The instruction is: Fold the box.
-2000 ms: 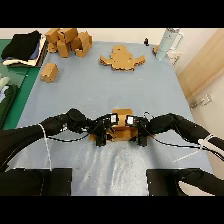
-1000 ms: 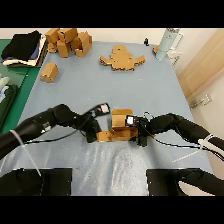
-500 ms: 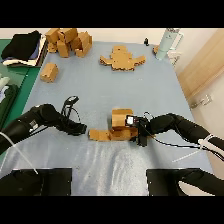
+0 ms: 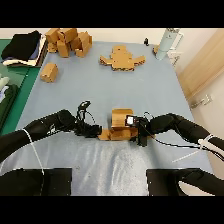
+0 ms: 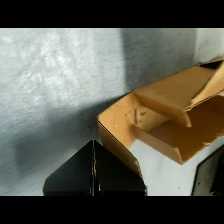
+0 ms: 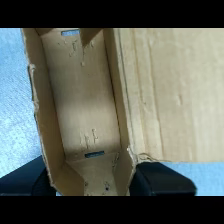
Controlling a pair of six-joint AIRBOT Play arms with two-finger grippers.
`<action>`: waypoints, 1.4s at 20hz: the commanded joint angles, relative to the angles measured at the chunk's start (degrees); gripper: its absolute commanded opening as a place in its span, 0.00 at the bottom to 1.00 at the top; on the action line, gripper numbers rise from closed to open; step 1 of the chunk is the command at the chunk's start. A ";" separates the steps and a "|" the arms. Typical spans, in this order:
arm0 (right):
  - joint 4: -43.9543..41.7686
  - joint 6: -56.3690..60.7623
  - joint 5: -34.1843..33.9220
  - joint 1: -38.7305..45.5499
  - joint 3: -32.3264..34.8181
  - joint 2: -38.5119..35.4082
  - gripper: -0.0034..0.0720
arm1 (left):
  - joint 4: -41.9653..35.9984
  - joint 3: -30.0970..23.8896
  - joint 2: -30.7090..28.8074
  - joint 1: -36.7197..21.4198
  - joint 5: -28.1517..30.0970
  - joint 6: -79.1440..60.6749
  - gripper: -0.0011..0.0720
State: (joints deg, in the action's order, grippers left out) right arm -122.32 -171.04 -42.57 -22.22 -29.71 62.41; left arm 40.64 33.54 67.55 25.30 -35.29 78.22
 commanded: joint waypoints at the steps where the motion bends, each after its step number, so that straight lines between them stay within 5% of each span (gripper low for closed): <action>1: 0.00 0.00 0.00 -0.04 0.02 0.02 0.76 | -2.08 1.62 -0.96 1.99 0.72 -0.74 0.03; 10: 0.00 0.00 0.02 -0.04 0.02 0.02 0.76 | 0.72 6.05 -1.46 4.31 -0.92 -0.11 0.03; 11: 0.00 0.00 0.02 -0.04 0.02 0.02 0.76 | 0.74 6.05 -1.46 4.31 -0.90 0.20 0.06; 12: 0.00 0.00 0.02 -0.04 0.02 0.02 0.76 | 1.01 6.05 -1.38 4.31 -0.76 1.05 0.27; 13: 0.00 0.00 0.02 -0.04 0.02 0.02 0.76 | 1.16 6.05 -1.25 4.31 -0.72 1.27 0.34; 25: 0.00 0.00 0.02 -0.04 0.02 0.02 0.76 | 1.75 7.96 -1.09 1.64 -5.97 1.36 0.37; 27: 0.00 0.00 0.02 -0.04 0.02 0.02 0.76 | 0.76 7.96 -1.09 1.88 -7.48 1.29 0.78; 28: 0.00 0.00 0.00 -0.04 0.02 0.02 0.76 | 0.42 7.96 -1.09 1.88 -7.48 1.27 0.76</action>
State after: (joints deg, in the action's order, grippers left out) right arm -122.32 -171.04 -42.57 -22.22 -29.71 62.41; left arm 42.00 41.39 66.41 27.27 -41.28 79.57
